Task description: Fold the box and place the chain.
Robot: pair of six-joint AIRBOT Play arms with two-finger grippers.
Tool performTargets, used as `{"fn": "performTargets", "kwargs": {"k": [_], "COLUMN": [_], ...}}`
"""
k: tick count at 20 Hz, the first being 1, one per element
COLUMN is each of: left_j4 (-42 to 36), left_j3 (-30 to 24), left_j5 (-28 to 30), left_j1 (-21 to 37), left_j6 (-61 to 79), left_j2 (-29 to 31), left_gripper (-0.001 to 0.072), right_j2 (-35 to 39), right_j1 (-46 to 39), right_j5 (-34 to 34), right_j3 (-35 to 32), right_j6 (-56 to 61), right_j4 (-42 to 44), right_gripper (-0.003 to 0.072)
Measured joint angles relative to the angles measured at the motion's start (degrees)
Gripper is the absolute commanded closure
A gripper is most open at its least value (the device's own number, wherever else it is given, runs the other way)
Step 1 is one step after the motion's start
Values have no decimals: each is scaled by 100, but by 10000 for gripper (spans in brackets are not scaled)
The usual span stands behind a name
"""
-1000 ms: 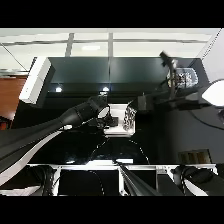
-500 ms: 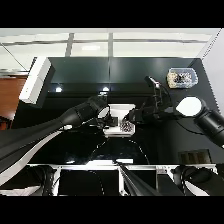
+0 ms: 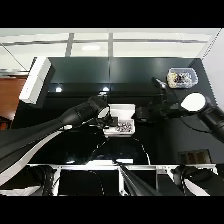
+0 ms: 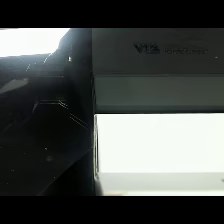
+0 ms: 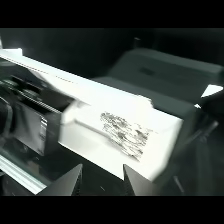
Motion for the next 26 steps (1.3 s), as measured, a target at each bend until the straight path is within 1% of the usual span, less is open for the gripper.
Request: {"fn": "performTargets", "kwargs": {"k": [3, 4, 6, 8, 10, 15, 16, 17, 18, 20, 22, 26], "left_j4": [-11, -20, -20, -22, -24, -83, -94, -133, -151, -114, 68, 540], "left_j3": [0, 0, 0, 0, 2, 11, 33, 57, 114, 256, 343, 361], "left_j5": [2, 4, 48, 96, 114, 55, 48, 92, 52, 9, -31, -216], "left_j1": [0, 0, 0, 0, 0, 0, 0, 0, 0, -13, -39, 4], "left_j6": [0, 0, 0, -11, -11, 48, 52, 61, 70, 118, 291, 791], "left_j2": [0, 0, -2, -20, -50, -164, -173, -205, -190, -114, 109, 922], "left_gripper": [684, 684, 684, 684, 684, 676, 497, 255, 161, 161, 161, 161], "right_j2": [291, 378, 505, 570, 605, 636, 636, 638, 638, 640, 640, 640], "right_j1": [-520, -647, -837, -935, -986, -1029, -1032, -1036, -1040, -1040, -1040, -1040], "right_j5": [619, 737, 841, 785, 579, 22, -50, -90, -129, -188, -229, -262], "right_j3": [11, 11, 11, 4, 0, 0, 0, 0, 0, 0, 0, 0], "right_j6": [-256, -308, -343, -221, -111, -2, 2, 9, 11, 17, 15, 15], "right_j4": [-146, -297, -879, -1547, -2002, -2358, -2385, -2404, -2420, -2468, -2505, -2553], "right_gripper": [372, 372, 373, 373, 372, 373, 372, 372, 373, 372, 372, 373]}}
